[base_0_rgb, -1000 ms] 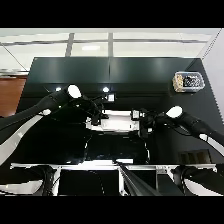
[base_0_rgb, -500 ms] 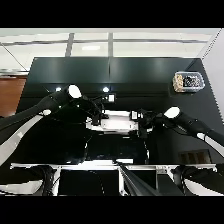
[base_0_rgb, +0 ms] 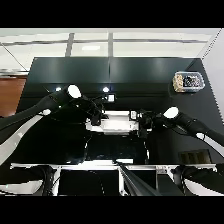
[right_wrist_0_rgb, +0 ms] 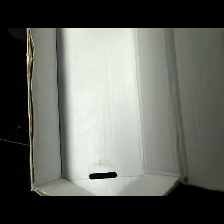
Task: Fold the box and place the chain.
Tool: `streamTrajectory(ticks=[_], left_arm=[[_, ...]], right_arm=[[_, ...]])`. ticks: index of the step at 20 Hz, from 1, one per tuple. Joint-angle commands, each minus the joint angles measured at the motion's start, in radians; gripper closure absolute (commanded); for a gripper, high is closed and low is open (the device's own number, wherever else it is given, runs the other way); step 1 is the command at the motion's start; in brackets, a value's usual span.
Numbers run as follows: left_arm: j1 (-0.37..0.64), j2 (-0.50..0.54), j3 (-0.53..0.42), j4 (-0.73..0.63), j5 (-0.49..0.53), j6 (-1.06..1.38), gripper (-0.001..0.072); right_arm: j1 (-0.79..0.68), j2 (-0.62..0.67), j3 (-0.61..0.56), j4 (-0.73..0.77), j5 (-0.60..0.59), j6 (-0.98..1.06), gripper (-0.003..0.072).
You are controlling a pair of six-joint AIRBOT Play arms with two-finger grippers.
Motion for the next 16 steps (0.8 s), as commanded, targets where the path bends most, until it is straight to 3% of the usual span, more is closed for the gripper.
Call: streamTrajectory(ticks=[1,2,3,8,9,10,12,14,16], left_arm=[[-0.001,0.0,0.0,0.001,-0.002,0.001,0.0681],[-0.001,0.0,0.0,0.001,-0.002,0.001,0.0681],[-0.001,0.0,0.0,0.001,-0.002,0.001,0.0681],[0.0,0.003,0.0,0.002,-0.02,-0.004,0.0676],[0.002,0.011,0.003,0.011,-0.037,-0.024,0.0595],[0.006,0.029,0.01,0.036,-0.059,-0.059,0.0446],[0.016,0.082,0.026,0.124,-0.108,-0.14,0.04],[0.042,0.152,0.027,0.185,-0.16,-0.216,0.0056],[0.075,0.226,0.027,0.267,-0.208,-0.351,0.0031]], right_arm=[[0.001,0.0,0.001,-0.006,-0.005,0.004,0.0081],[0.001,0.0,0.001,-0.006,-0.005,0.004,0.0083],[0.001,0.0,0.001,-0.006,-0.005,0.003,0.0198],[0.001,0.0,0.001,-0.006,-0.005,0.003,0.0211],[0.001,0.0,0.001,-0.006,-0.005,0.003,0.0211],[0.001,0.0,0.001,-0.006,-0.005,0.003,0.0211],[0.001,0.0,0.001,-0.006,-0.005,0.003,0.0211],[0.001,0.0,0.001,-0.006,-0.005,0.003,0.0211],[0.001,0.0,0.001,-0.006,-0.005,0.003,0.0211]])
